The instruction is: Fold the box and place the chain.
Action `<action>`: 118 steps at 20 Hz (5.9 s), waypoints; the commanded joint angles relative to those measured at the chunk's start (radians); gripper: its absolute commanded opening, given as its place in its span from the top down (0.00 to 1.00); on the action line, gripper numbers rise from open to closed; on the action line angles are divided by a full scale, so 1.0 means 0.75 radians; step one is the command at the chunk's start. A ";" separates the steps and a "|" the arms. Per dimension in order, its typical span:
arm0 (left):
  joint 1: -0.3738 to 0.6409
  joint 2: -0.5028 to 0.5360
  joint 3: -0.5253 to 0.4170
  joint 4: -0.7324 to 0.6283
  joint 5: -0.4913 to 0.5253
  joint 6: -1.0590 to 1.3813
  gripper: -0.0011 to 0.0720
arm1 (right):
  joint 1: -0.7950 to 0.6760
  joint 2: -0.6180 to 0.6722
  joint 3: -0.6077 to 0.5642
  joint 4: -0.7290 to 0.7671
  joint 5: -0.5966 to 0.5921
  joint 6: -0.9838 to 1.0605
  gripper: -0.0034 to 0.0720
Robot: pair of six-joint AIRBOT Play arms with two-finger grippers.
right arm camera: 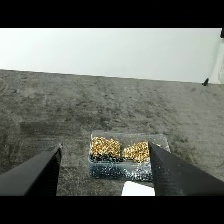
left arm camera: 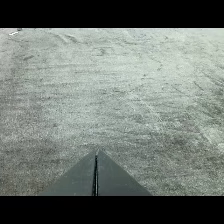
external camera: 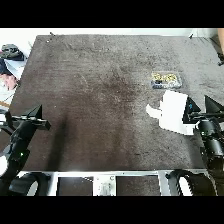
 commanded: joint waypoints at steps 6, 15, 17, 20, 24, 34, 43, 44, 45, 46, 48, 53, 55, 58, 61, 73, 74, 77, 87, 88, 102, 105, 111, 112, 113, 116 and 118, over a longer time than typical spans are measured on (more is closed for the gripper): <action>-0.001 0.001 -0.001 0.000 0.000 0.000 0.97 | 0.001 -0.001 0.002 0.002 0.007 0.081 0.17; 0.000 0.001 -0.001 0.000 0.000 0.000 0.97 | -0.062 -0.559 0.338 0.006 -0.088 0.195 0.17; -0.001 0.001 -0.001 0.000 0.000 0.001 0.97 | -0.195 -0.780 0.461 0.004 0.036 0.263 0.17; 0.000 0.001 -0.001 0.000 0.000 0.000 0.97 | -0.582 -1.129 0.685 -0.347 0.610 0.684 0.17; -0.001 0.001 -0.001 0.000 0.000 0.000 0.97 | -0.988 -1.415 1.003 -0.911 1.226 1.078 0.17; 0.000 0.001 -0.001 0.000 0.001 0.000 0.97 | -1.177 -1.760 1.285 -1.433 1.570 1.231 0.17; -0.001 0.001 -0.001 0.000 0.000 0.001 0.97 | -1.046 -2.061 1.288 -1.397 1.617 1.113 0.18; 0.000 0.001 -0.001 0.000 0.000 0.000 0.97 | -1.047 -2.090 1.288 -1.399 1.636 1.112 0.31; 0.000 0.001 -0.001 0.000 0.000 0.000 0.97 | -1.050 -2.107 1.288 -1.397 1.641 1.112 0.36; -0.001 0.001 -0.001 0.000 0.000 0.000 0.97 | -1.050 -2.115 1.288 -1.395 1.641 1.106 0.36; -0.001 0.001 -0.001 0.000 0.000 0.000 0.97 | -1.051 -2.114 1.288 -1.353 1.663 1.024 0.51; 0.000 0.001 -0.001 0.000 0.000 0.000 0.97 | -1.052 -2.116 1.288 -1.189 1.774 0.824 0.69; -0.001 0.001 -0.001 0.000 0.000 0.000 0.97 | -1.052 -2.116 1.288 -1.156 1.813 0.766 0.93; 0.000 0.001 -0.001 0.000 0.000 0.000 0.97 | -1.052 -2.114 1.288 -1.136 1.934 0.767 0.94; 0.000 0.001 -0.001 0.000 0.000 0.000 0.97 | -1.051 -2.112 1.256 -0.988 2.042 0.768 0.94; 0.000 0.001 -0.001 0.000 0.000 0.000 0.97 | -0.322 -1.966 0.934 -0.434 1.589 0.711 0.94; -0.001 0.001 0.000 0.000 0.001 0.000 0.97 | -0.257 -1.971 0.956 -0.420 1.507 0.713 0.94; 0.000 0.001 0.001 0.000 0.001 0.000 0.97 | -0.122 -2.019 1.050 -0.415 1.418 0.734 0.94; -0.001 -0.008 0.090 0.004 -0.224 0.086 0.42 | 0.070 -2.159 1.211 -0.358 1.246 0.681 0.94; -0.001 -0.028 0.132 0.004 -0.224 0.086 0.42 | 0.086 -2.159 1.211 -0.354 1.225 0.651 0.94; 0.003 -1.503 1.202 0.197 -0.733 -0.170 0.42 | 0.094 -2.159 1.221 -0.359 1.261 0.567 0.94; 0.003 -1.806 1.562 0.543 -1.055 -0.532 0.42 | 0.094 -2.159 1.221 -0.359 1.267 0.561 0.94; 0.003 -2.293 2.264 0.871 -1.628 -0.885 0.22 | 0.094 -2.159 1.221 -0.360 1.265 0.547 0.94; 0.003 -2.337 2.319 0.870 -1.637 -0.887 0.22 | 0.094 -2.159 1.221 -0.360 1.264 0.547 0.94; 0.003 -2.382 2.373 0.872 -1.647 -0.918 0.22 | 0.094 -2.159 1.221 -0.361 1.264 0.547 0.94; 0.003 -2.490 2.480 0.873 -1.666 -0.979 0.23 | 0.094 -2.159 1.221 -0.374 1.264 0.546 0.94; 0.003 -2.540 2.514 0.867 -1.667 -0.977 0.23 | 0.094 -2.159 1.221 -0.378 1.264 0.546 0.94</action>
